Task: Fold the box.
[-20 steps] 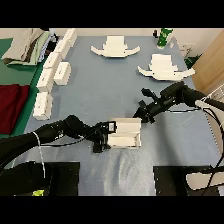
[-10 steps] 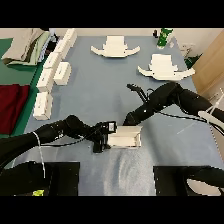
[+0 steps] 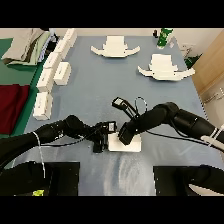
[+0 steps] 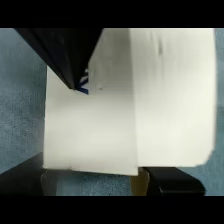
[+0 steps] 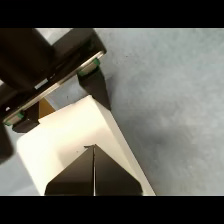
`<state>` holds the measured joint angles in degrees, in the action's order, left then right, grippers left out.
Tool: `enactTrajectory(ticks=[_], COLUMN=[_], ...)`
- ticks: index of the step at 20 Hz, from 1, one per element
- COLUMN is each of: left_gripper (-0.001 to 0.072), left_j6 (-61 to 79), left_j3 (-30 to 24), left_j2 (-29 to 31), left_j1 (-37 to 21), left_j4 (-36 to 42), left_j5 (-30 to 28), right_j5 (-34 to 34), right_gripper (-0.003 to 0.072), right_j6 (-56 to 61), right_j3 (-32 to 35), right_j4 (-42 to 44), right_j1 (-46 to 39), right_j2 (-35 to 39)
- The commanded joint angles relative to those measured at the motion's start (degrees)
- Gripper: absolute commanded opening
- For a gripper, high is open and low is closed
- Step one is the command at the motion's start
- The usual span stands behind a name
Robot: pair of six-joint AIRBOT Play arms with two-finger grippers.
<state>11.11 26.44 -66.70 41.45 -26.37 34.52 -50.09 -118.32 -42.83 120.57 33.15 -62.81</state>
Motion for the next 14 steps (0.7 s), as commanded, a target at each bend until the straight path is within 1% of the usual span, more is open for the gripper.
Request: enactTrajectory(ticks=[1,4,6,7,9,11,14], left_gripper=[0.0537,0.0538,0.0537,0.0537,0.0537,0.0538,0.0537], left_j6=[0.0,0.0,0.0,0.0,0.0,0.0,0.0], left_j3=[0.0,0.0,0.0,0.0,0.0,0.0,0.0], left_j2=[0.0,0.0,0.0,0.0,0.0,0.0,0.0], left_j1=[0.0,0.0,0.0,0.0,0.0,0.0,0.0], left_j4=[0.0,0.0,0.0,0.0,0.0,0.0,0.0], left_j5=[0.0,0.0,0.0,0.0,0.0,0.0,0.0], right_j5=[6.0,9.6,10.2,10.1,10.2,10.1,10.1], right_gripper=[0.0004,0.0003,0.0003,0.0003,0.0003,0.0003,0.0004], right_j6=[4.0,10.3,14.7,15.6,15.7,16.9,16.3], right_j3=[2.3,2.4,2.4,2.7,4.6,7.3,11.3], right_j4=[-7.0,-15.6,-22.9,-24.5,-25.1,-27.4,-27.8], right_j1=[5.9,9.4,10.9,11.2,11.3,11.3,11.3], right_j2=[1.9,5.0,7.5,8.9,12.4,16.5,22.8])
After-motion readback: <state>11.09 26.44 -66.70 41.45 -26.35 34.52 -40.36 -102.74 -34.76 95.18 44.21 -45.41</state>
